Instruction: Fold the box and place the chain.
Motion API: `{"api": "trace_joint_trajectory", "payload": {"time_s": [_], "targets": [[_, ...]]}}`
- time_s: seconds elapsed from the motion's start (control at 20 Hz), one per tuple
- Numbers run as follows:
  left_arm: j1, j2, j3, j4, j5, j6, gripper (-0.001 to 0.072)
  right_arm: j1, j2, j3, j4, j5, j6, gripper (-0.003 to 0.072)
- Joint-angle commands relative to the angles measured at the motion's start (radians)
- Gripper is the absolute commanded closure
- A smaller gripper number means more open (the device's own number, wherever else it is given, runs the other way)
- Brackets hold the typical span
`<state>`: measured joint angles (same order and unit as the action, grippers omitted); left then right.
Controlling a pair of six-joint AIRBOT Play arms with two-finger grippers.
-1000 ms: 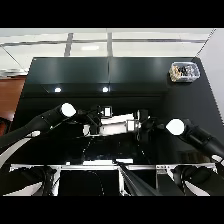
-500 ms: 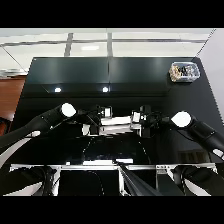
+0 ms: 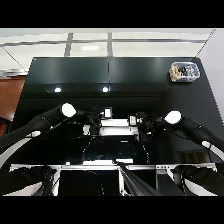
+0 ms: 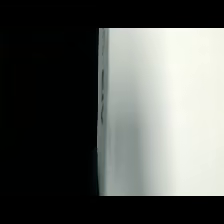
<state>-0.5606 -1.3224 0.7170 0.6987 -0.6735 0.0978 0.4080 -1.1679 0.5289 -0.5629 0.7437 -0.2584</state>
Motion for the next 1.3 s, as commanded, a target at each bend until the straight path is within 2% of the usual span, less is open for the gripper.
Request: {"api": "trace_joint_trajectory", "payload": {"time_s": [0.0, 0.45, 0.8, 1.25], "targets": [[0.0, 0.0, 0.0, 0.0, -0.016, -0.002, 0.0682, -0.001, -0.021, -0.001, 0.015, -0.005, -0.03, -0.002], [0.002, -0.018, 0.002, 0.006, -0.011, -0.08, 0.0681, -0.001, -0.037, -0.001, 0.013, -0.034, -0.03, -0.002], [0.002, -0.062, 0.082, 0.111, -0.073, -0.132, 0.0681, -0.001, -0.05, -0.001, 0.013, -0.034, -0.03, -0.002], [0.002, -0.064, 0.082, 0.111, -0.072, -0.132, 0.0681, -0.005, -0.072, -0.001, 0.012, -0.046, -0.015, -0.002]]}}
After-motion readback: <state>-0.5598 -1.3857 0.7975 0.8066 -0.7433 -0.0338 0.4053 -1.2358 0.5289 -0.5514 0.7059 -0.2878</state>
